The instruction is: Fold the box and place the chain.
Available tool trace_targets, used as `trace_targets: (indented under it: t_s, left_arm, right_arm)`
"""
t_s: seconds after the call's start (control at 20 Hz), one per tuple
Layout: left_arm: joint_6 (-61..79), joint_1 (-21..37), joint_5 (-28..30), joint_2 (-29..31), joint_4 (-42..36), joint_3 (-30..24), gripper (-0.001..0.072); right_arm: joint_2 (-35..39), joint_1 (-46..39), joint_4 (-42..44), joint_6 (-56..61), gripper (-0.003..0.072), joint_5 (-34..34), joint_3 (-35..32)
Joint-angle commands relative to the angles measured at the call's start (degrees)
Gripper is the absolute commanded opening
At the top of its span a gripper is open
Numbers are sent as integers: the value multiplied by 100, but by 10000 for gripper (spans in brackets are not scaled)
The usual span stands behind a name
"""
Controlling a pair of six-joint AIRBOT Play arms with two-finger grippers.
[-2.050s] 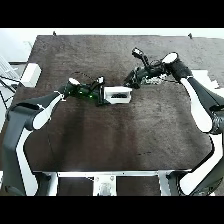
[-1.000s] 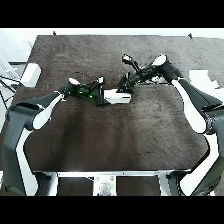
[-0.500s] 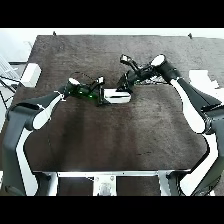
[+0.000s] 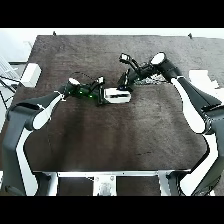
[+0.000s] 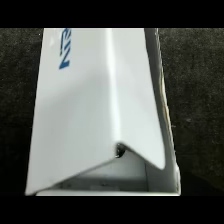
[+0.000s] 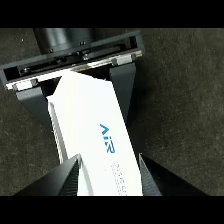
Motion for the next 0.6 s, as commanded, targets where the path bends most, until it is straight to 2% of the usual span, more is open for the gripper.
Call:
trace_targets:
  t_s: [0.0, 0.4, 0.55]
  left_arm:
    - [0, 4, -22, 0, 9, 2, 350]
    - [0, 4, -22, 0, 9, 2, 350]
    - [0, 4, -22, 0, 9, 2, 350]
  right_arm:
    - [2, 31, -92, 76, 419, 2, -42]
    - [0, 278, -90, 96, 411, -11, -380]
    - [0, 282, -9, 111, 410, 332, -457]
